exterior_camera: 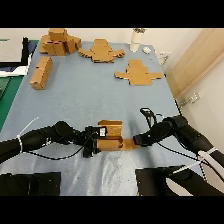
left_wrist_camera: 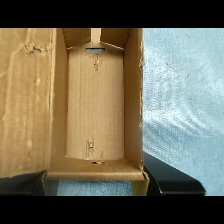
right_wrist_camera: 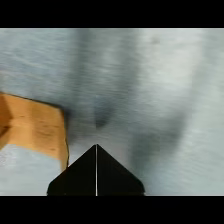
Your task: Fold the box.
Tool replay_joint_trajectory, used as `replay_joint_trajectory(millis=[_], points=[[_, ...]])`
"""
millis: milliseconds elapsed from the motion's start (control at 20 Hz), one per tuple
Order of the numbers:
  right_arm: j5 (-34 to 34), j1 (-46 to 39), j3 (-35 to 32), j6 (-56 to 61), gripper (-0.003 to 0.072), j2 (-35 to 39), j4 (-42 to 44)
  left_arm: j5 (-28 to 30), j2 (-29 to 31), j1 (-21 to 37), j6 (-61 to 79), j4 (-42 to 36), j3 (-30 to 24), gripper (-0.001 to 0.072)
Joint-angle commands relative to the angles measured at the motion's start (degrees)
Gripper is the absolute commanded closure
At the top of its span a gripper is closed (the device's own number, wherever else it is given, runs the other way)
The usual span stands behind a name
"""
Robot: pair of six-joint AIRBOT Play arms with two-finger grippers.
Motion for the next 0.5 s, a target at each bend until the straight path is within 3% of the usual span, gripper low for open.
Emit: replay_joint_trajectory(millis=[0,450], points=[[2.6,-0.4,-1.0,-5.4,0.0682,-1.5,8.7,0.0,0.0,0.0,0.0,0.0,0.0,0.0237],[-1.3,-0.4,0.5,-11.5,0.0682,2.7,14.1,0.0,0.0,0.0,0.0,0.0,0.0,0.0237]])
